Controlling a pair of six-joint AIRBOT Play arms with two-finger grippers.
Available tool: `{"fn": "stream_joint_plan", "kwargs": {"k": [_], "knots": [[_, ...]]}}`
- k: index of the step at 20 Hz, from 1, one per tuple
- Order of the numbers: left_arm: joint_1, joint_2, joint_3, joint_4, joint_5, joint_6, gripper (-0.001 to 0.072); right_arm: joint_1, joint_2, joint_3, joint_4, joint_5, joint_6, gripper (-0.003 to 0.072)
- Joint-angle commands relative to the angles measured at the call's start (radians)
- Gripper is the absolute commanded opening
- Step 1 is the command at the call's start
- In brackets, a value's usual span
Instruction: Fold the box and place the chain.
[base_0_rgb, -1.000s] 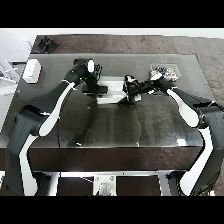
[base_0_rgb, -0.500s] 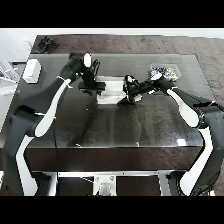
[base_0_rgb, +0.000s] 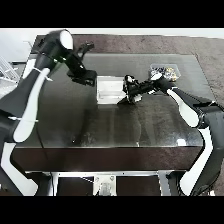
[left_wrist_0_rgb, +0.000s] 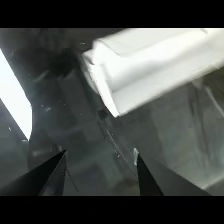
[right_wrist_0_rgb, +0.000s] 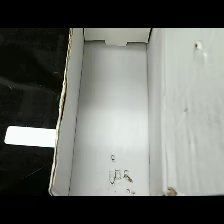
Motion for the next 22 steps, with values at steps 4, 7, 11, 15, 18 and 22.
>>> {"fn": "stream_joint_plan", "kwargs": {"k": [4,7,11,15,18,22], "knots": [[0.224,0.018,-0.151,-0.330,0.154,0.772,0.0489,0.001,0.000,0.000,0.000,0.000,0.000,0.0569],[0.256,-0.007,-0.278,-0.536,0.259,1.206,0.0720,0.001,0.000,0.000,0.000,0.000,0.000,0.0569],[0.246,-0.090,-0.354,-0.613,0.217,1.629,0.0714,0.001,0.000,0.000,0.000,0.000,0.000,0.0569],[0.244,-0.154,-0.354,-0.699,0.171,1.740,0.0712,0.001,0.000,0.000,0.000,0.000,0.000,0.0569],[0.236,-0.197,-0.353,-0.748,0.174,1.817,0.0720,0.001,0.000,0.000,0.000,0.000,0.000,0.0569],[0.232,-0.225,-0.353,-0.764,0.217,1.822,0.0720,0.001,0.000,0.000,0.000,0.000,0.000,0.0569]]}}
